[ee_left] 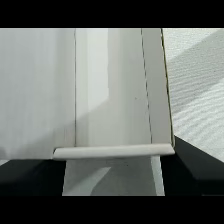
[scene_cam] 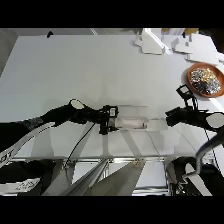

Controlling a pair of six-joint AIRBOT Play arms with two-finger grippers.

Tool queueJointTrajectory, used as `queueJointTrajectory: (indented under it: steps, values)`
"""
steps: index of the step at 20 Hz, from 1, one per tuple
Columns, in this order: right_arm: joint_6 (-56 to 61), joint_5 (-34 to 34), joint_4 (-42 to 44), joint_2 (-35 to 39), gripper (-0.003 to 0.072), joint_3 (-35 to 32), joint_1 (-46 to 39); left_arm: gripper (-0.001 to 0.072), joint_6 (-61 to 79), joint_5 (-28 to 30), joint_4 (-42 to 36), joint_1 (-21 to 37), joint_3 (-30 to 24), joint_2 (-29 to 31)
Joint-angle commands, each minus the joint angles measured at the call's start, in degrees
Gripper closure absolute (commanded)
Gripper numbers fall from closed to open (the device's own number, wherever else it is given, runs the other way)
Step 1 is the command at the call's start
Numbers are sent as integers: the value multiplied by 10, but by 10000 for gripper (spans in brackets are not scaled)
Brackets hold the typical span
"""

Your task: Fold the box and place the chain.

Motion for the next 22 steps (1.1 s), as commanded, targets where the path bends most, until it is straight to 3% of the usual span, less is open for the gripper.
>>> queueJointTrajectory:
  steps: [1,5,6,7,8,9,11,15,22]
  values:
    - [173,27,-66,-28,671,0,-24,574,0,1,0,0,0,0]
    - [122,60,8,-49,670,0,-24,574,0,1,0,0,0,0]
    - [70,57,37,-42,658,0,-24,574,0,1,0,0,0,0]
    - [12,54,64,-31,574,2,-24,574,0,1,0,0,0,0]
    - [-51,54,82,-18,548,9,-19,574,0,1,0,0,0,0]
    - [-105,55,83,-7,548,18,-11,574,0,1,0,0,0,0]
    - [-207,57,87,0,458,31,19,574,0,1,0,0,0,0]
    - [-497,137,87,-32,456,30,108,574,0,1,0,0,0,0]
    - [-529,94,87,-64,444,32,142,574,0,1,0,0,0,0]
